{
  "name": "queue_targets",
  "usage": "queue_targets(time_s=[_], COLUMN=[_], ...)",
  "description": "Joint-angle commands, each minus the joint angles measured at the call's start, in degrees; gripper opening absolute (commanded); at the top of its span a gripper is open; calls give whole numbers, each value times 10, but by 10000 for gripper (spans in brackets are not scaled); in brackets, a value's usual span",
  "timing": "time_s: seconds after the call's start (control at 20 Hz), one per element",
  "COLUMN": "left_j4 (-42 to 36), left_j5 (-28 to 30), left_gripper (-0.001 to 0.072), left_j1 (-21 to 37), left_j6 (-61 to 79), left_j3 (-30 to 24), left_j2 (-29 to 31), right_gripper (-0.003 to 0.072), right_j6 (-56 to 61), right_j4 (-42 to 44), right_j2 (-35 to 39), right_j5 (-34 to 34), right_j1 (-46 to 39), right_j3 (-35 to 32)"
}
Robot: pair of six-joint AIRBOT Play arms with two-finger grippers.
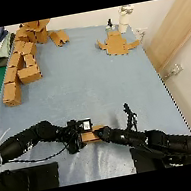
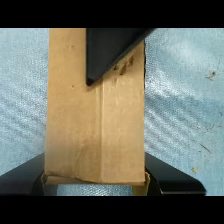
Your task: Fold the box.
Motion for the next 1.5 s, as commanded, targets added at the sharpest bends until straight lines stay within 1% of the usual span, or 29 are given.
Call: queue_targets(time_s=[0.0,0.2,0.45,0.8,0.95,1.05,1.2,1.3,1.35,1.4,1.45], left_j4=[0,0,0,0,0,0,0,0,0,0,0], left_j5=[0,0,0,0,0,0,0,0,0,0,0], left_gripper=[518,518,518,518,518,518,518,518,518,518,518], left_j1=[0,0,0,0,0,0,0,0,0,0,0], left_j6=[0,0,0,0,0,0,0,0,0,0,0], left_j3=[0,0,0,0,0,0,0,0,0,0,0], left_j2=[0,0,0,0,0,0,0,0,0,0,0], right_gripper=[3,3,3,3,3,3,3,3,3,3,3], right_j6=[5,5,5,5,5,4,2,-6,-17,-32,-43], right_j4=[-3,-2,-2,-2,-3,-13,-58,-83,-89,-101,-128], right_j2=[-3,-4,-27,-27,-26,-17,22,63,85,105,124], right_j5=[-8,-30,-29,-29,-14,-9,-16,-50,-85,-136,-208], right_j1=[20,28,28,28,28,28,27,24,23,23,23], right_j3=[0,-1,-1,-1,0,1,5,5,7,14,26])
